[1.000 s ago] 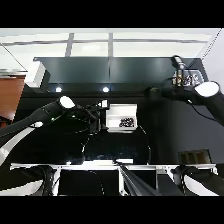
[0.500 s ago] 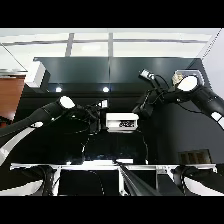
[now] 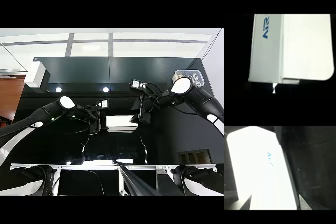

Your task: Fold the box and place the chain.

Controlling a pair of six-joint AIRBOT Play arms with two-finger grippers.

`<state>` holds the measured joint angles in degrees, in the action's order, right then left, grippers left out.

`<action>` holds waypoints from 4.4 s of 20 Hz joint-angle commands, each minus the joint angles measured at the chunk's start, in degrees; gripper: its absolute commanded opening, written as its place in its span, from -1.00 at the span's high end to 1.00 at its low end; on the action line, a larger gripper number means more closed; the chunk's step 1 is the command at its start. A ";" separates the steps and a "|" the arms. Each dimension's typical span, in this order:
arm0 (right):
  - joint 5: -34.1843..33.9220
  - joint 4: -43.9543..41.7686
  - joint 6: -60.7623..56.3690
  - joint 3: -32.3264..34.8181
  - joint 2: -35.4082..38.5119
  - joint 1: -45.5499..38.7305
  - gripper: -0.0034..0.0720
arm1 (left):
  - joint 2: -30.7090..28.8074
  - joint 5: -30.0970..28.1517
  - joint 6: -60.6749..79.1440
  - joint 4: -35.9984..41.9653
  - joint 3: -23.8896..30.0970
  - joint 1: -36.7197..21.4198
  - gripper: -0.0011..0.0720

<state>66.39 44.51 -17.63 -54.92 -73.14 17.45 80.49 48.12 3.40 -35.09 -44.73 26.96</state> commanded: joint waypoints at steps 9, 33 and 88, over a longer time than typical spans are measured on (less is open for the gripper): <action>-2.43 1.44 -0.83 2.03 -0.22 0.87 -0.29 | 0.04 0.35 -0.02 0.00 0.04 0.04 -0.33; -1.01 1.64 -2.80 3.32 -0.22 0.87 0.03 | 0.04 0.37 -0.42 0.00 0.04 0.04 -0.33; -10.51 -17.38 -37.24 13.94 -3.93 -1.88 0.87 | -0.02 0.48 -0.42 -0.02 0.02 0.04 -0.33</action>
<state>57.71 25.08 -54.08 -40.99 -75.11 15.07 80.49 48.49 3.03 -35.14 -44.73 26.96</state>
